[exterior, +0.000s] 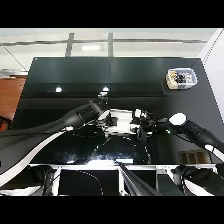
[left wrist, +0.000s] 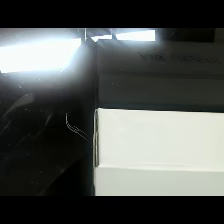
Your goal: Fold the box and place the chain.
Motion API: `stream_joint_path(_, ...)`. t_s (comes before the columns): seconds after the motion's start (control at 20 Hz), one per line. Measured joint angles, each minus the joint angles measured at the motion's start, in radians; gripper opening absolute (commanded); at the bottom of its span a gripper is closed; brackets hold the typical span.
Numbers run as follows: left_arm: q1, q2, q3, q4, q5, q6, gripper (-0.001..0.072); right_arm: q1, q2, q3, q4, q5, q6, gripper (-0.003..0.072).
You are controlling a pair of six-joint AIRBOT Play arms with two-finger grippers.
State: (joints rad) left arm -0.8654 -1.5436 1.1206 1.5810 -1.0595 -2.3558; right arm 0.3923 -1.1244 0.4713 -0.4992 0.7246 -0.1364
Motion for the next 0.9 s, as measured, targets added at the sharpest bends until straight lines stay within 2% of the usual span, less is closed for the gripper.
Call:
stream_joint_path(0.05,0.000,0.000,0.000,-0.001,0.001,-0.001,0.0028,0.000,-0.002,0.000,0.005,0.000,-0.001,0.0300)
stream_joint_path(0.1,0.000,0.000,0.000,-0.002,0.001,-0.001,0.0028,0.000,-0.004,0.000,0.010,-0.002,-0.001,0.0174)
stream_joint_path(0.15,0.000,0.000,0.000,-0.004,0.006,-0.003,0.0028,0.000,-0.006,0.000,0.017,-0.002,-0.002,0.0136)
stream_joint_path(0.2,0.000,0.000,0.000,-0.005,0.010,-0.003,0.0028,0.000,-0.007,0.000,0.019,-0.001,-0.002,0.0136)
stream_joint_path(0.25,0.000,0.000,0.000,-0.007,0.009,-0.003,0.0028,0.000,-0.008,0.000,0.021,-0.003,-0.002,0.0229)
stream_joint_path(0.3,0.000,0.000,0.000,-0.008,0.008,-0.003,0.0028,0.000,-0.010,0.000,0.024,-0.003,-0.002,0.0372)
stream_joint_path(0.55,0.000,0.000,0.000,-0.012,0.003,-0.002,0.0028,0.000,-0.010,0.000,0.024,-0.010,-0.002,0.0378)
stream_joint_path(0.6,0.000,0.000,0.000,-0.012,0.003,-0.002,0.0028,0.000,-0.010,0.000,0.024,-0.012,-0.002,0.0266)
stream_joint_path(0.65,0.000,0.000,0.000,-0.013,0.003,-0.002,0.0028,0.000,-0.010,0.000,0.024,-0.015,-0.002,0.0232)
stream_joint_path(0.75,0.000,0.000,0.000,-0.015,0.003,-0.002,0.0028,0.000,-0.010,0.000,0.023,-0.018,-0.002,0.0230)
stream_joint_path(0.8,0.000,0.000,0.000,-0.015,0.003,-0.002,0.0028,0.000,-0.010,0.000,0.023,-0.019,-0.002,0.0097)
stream_joint_path(0.85,0.000,0.000,0.000,-0.016,0.003,-0.002,0.0028,-0.002,-0.009,0.000,0.021,-0.019,-0.002,0.0038)
stream_joint_path(0.9,0.000,0.000,0.000,-0.017,0.006,-0.002,0.0028,-0.009,-0.001,0.000,0.016,-0.018,0.006,0.0046)
